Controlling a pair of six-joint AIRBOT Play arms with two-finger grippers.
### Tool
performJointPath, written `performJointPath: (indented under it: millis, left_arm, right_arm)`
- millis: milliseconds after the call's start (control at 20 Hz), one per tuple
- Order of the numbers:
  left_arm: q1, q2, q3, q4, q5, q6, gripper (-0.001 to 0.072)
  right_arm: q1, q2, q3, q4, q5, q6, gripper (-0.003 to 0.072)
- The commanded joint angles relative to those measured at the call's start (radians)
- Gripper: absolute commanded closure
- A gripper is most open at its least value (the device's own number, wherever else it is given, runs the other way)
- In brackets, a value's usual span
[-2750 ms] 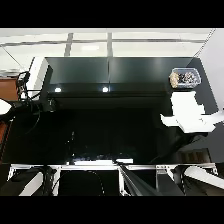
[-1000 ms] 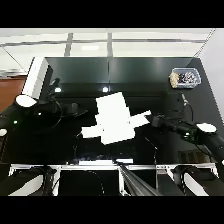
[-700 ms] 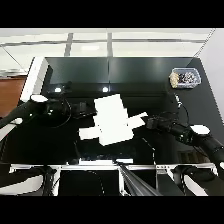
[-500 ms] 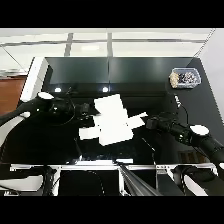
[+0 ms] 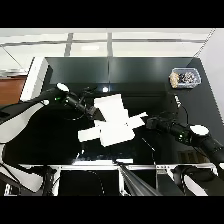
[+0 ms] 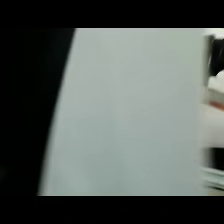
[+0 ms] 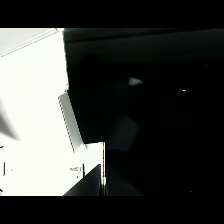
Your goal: Fold the box and place the chain.
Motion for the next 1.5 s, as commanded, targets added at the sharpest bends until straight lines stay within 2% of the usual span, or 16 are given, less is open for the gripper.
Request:
performJointPath:
  millis: [0, 100, 150, 250, 300, 400, 450, 600, 700, 750, 850, 900, 1100, 1250, 1450]
  left_arm:
    - [-0.009, -0.024, 0.061, 0.087, -0.036, 0.013, 0.0498]
    - [-0.009, -0.024, 0.076, 0.086, -0.029, 0.026, 0.0548]
    - [-0.009, -0.024, 0.078, 0.086, -0.023, 0.026, 0.0550]
    - [-0.009, -0.024, 0.078, 0.086, -0.011, 0.031, 0.0680]
    - [-0.009, -0.024, 0.078, 0.086, -0.010, 0.031, 0.0680]
    - [-0.009, -0.021, 0.078, 0.090, -0.013, 0.030, 0.0682]
    - [-0.011, -0.010, 0.078, 0.101, -0.014, 0.021, 0.0683]
    - [-0.024, 0.088, 0.074, 0.186, 0.024, 0.018, 0.0683]
    - [-0.043, 0.197, 0.023, 0.177, 0.130, 0.077, 0.0683]
    - [-0.060, 0.256, -0.024, 0.154, 0.213, 0.140, 0.0683]
    - [-0.098, 0.329, -0.104, 0.101, 0.382, 0.273, 0.0679]
    - [-0.117, 0.332, -0.121, 0.098, 0.437, 0.323, 0.0680]
    - [-0.193, 0.307, -0.122, 0.124, 0.441, 0.552, 0.0682]
    - [-0.268, 0.292, -0.122, 0.193, 0.531, 0.640, 0.0683]
    - [-0.292, 0.281, -0.123, 0.206, 0.594, 0.689, 0.0682]
  right_arm:
    - [0.001, 0.000, 0.000, 0.000, -0.001, 0.001, 0.0672]
    - [0.001, 0.000, 0.000, -0.001, 0.000, 0.000, 0.0672]
    - [0.001, 0.000, 0.000, -0.018, 0.003, 0.000, 0.0671]
    - [0.001, 0.000, 0.000, -0.045, 0.003, 0.000, 0.0668]
    - [0.001, 0.000, 0.000, -0.045, 0.002, 0.000, 0.0583]
    - [-0.014, 0.001, 0.003, -0.053, -0.002, -0.001, 0.0084]
    - [-0.029, 0.002, 0.025, -0.129, 0.027, 0.000, 0.0012]
    - [-0.082, 0.002, 0.205, -0.596, 0.223, 0.141, 0.0012]
    - [-0.088, 0.002, 0.332, -0.803, 0.320, 0.147, 0.0012]
    - [-0.088, 0.002, 0.371, -0.846, 0.336, 0.111, 0.0013]
    - [-0.088, 0.002, 0.394, -0.860, 0.338, -0.002, 0.0012]
    - [-0.081, 0.000, 0.393, -0.861, 0.342, -0.060, 0.0013]
    - [-0.041, -0.001, 0.391, -0.861, 0.347, -0.080, 0.0013]
    - [0.019, -0.001, 0.357, -0.861, 0.348, -0.121, 0.0013]
    - [0.095, -0.001, 0.273, -0.860, 0.310, -0.213, 0.0013]
